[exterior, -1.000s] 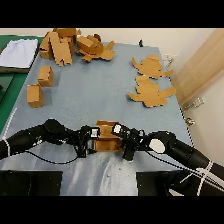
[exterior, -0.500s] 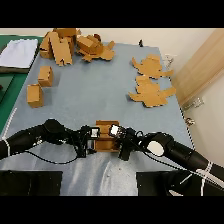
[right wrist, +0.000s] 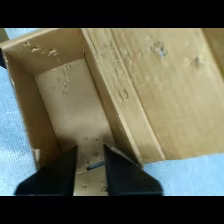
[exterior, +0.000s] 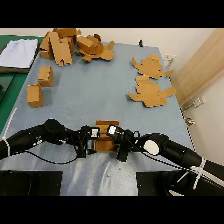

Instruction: Fold the box.

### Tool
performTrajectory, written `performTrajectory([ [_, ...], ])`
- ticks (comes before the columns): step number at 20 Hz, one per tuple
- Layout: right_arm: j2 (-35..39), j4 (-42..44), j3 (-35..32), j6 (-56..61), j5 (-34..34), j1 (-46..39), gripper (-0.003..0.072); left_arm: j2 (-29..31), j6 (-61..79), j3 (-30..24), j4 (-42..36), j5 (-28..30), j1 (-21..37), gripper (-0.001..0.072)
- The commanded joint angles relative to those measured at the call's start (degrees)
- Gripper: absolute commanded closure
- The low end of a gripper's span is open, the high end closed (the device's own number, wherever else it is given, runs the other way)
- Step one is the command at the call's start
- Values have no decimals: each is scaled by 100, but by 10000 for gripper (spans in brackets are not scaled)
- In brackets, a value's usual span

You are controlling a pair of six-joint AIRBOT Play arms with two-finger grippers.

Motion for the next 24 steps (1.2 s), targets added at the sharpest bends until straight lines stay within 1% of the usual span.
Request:
performTrajectory([
  [1, -48, 144, 4, 22, 28, 22, 328, -2, -7, 4, -4, 9, -2, 187],
  [2, -48, 188, 4, 22, 26, 22, 319, -2, -7, 4, -7, 11, -2, 187],
  [3, -48, 232, 4, 22, 28, 22, 257, -2, -7, 4, -7, 9, -2, 187],
  [4, -48, 249, 4, 22, 28, 22, 224, 0, -7, 4, -7, 9, -2, 187],
  [14, -52, 243, 4, 24, 160, 22, 225, 0, -7, 4, -7, 9, -2, 187],
  [15, -52, 227, 4, 26, 162, 15, 310, 0, -7, 4, -4, 11, -2, 187],
  [16, -46, 177, 4, 55, 186, 13, 480, -2, -7, 4, -7, 11, -2, 187],
  [19, -46, 4, 11, 610, 321, 9, 646, -2, -7, 4, -7, 11, -2, 187],
  [20, -44, -63, 20, 695, 446, 9, 647, -2, -7, 4, -7, 15, -2, 187],
  [21, -20, -168, 24, 872, 566, 9, 680, -2, -9, 4, -7, 15, -2, 187],
  [24, 225, -708, 33, 1735, 730, 9, 681, -2, -7, 4, -4, 17, -2, 187],
])
